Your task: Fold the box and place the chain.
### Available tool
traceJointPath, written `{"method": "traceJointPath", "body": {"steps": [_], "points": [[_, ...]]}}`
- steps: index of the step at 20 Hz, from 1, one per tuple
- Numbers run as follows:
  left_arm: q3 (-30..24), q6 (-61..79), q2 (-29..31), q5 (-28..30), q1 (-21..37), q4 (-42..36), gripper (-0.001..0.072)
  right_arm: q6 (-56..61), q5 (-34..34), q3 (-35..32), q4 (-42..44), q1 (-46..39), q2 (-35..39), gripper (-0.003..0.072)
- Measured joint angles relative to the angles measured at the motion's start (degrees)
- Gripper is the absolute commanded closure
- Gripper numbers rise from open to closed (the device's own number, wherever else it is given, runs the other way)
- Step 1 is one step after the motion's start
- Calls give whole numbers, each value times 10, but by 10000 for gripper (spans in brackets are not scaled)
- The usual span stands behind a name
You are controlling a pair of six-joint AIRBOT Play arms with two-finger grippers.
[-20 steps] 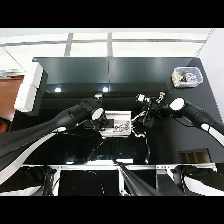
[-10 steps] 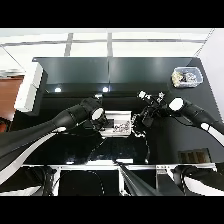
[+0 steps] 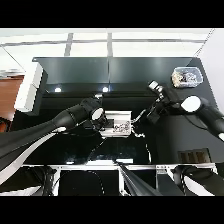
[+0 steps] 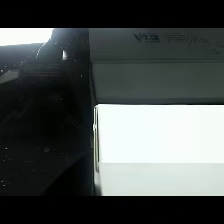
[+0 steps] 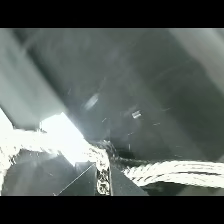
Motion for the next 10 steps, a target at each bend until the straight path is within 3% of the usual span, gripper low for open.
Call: {"method": "traceJointPath", "body": {"steps": [6,10], "points": [[0,0,0,0,0,0,679,144,141,111,6,-15,89,671],[0,0,0,0,0,0,679,183,219,214,100,-17,105,671]]}}
